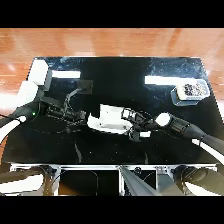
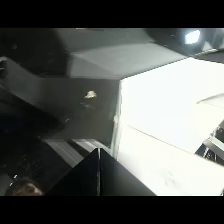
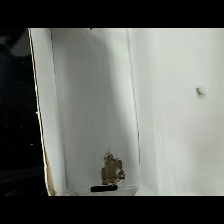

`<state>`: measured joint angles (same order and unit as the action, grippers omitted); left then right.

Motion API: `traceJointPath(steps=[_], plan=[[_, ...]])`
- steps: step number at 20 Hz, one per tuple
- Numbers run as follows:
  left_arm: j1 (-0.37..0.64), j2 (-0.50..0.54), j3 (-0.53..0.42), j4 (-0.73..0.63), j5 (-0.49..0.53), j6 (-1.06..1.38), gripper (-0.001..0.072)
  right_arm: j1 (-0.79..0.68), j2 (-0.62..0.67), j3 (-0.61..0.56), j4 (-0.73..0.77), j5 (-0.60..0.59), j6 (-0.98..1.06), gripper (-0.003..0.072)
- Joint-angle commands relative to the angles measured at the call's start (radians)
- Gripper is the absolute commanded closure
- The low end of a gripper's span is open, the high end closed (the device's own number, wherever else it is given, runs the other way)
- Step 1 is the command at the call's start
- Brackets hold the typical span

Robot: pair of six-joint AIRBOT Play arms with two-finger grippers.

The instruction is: Fold the box and place the chain.

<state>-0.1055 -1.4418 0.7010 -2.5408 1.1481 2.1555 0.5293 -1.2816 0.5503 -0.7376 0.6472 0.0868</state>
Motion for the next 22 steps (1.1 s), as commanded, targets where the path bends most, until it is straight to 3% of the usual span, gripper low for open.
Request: traceJointPath(steps=[1, 5, 7, 8, 10, 22], plan=[[-0.001, -0.001, 0.015, -0.019, 0.026, 0.037, 0.0691, 0.001, -0.001, 0.000, 0.000, 0.000, 0.000, 0.0171], [-0.004, 0.000, 0.045, -0.008, 0.026, 0.037, 0.0679, 0.001, -0.001, 0.000, 0.000, 0.000, 0.000, 0.0171], [-0.019, 0.000, 0.068, 0.024, 0.026, 0.035, 0.0409, 0.001, -0.001, 0.000, 0.000, 0.000, 0.000, 0.0170], [-0.028, 0.000, 0.080, 0.049, 0.027, 0.027, 0.0329, 0.001, -0.001, 0.000, 0.000, 0.000, 0.000, 0.0171], [-0.048, 0.000, 0.100, 0.094, 0.030, -0.011, 0.0082, 0.001, -0.001, 0.000, 0.000, 0.000, 0.000, 0.0171], [-0.155, 0.000, 0.183, 0.130, 0.052, -0.068, 0.0082, 0.001, -0.001, 0.000, 0.000, 0.000, 0.000, 0.0171]])
